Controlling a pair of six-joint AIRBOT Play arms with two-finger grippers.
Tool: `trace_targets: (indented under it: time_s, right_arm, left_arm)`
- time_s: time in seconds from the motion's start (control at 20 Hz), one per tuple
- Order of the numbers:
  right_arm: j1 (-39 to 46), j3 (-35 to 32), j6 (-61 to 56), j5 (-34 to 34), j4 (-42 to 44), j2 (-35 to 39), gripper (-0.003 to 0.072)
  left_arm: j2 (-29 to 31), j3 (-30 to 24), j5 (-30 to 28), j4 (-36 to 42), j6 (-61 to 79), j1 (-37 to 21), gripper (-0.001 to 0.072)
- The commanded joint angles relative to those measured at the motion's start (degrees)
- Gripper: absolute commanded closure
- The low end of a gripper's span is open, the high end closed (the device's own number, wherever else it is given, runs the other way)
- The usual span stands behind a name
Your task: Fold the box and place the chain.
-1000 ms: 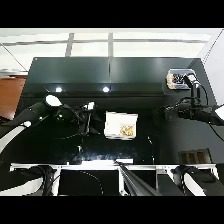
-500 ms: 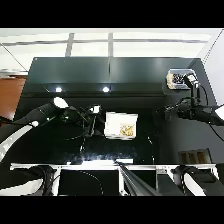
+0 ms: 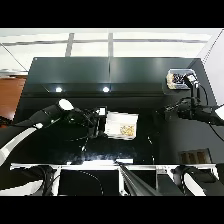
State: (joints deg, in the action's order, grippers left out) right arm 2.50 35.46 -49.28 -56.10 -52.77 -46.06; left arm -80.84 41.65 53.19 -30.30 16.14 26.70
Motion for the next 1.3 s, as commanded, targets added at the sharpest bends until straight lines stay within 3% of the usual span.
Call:
trace_targets:
  time_s: [0.0, 0.05, 0.1, 0.25, 0.45, 0.75, 1.0, 1.25]
  right_arm:
    - [0.0, -0.02, 0.0, 0.0, 0.0, -0.04, 0.0008]
    - [0.0, 0.0, 0.0, -0.02, 0.02, -0.04, 0.0008]
    - [-0.02, 0.0, 0.0, -0.26, 0.15, -0.04, 0.0006]
    - [-2.05, 0.02, -0.04, 0.57, 3.89, -0.04, -0.0021]
    - [-11.37, 1.05, -1.55, 9.46, 10.6, -1.81, -0.0013]
    - [-20.2, 1.07, -0.76, 10.01, 11.67, -9.94, -0.0015]
    - [-22.56, 1.09, 16.79, 1.09, 9.33, -9.62, -0.0014]
    - [-22.8, 1.42, 21.49, -5.22, 4.42, -7.37, -0.0011]
  left_arm:
    - [-0.04, 0.07, -0.72, 0.11, -0.07, 0.39, 0.0088]
    - [-0.04, 0.07, -0.72, 0.11, -0.07, 0.39, 0.0153]
    - [-0.04, 0.07, -0.72, 0.11, -0.07, 0.39, 0.0161]
    - [-0.04, 0.07, -0.72, 0.11, -0.07, 0.39, 0.0163]
    - [-0.04, 0.07, -0.72, 0.11, -0.07, 0.39, 0.0163]
    - [-0.04, 0.07, -0.74, 0.11, -0.07, 0.39, 0.0163]
    - [-0.04, 0.07, -0.72, 0.11, -0.07, 0.39, 0.0162]
    - [-0.04, 0.07, -0.68, 0.11, -0.07, 0.39, 0.0161]
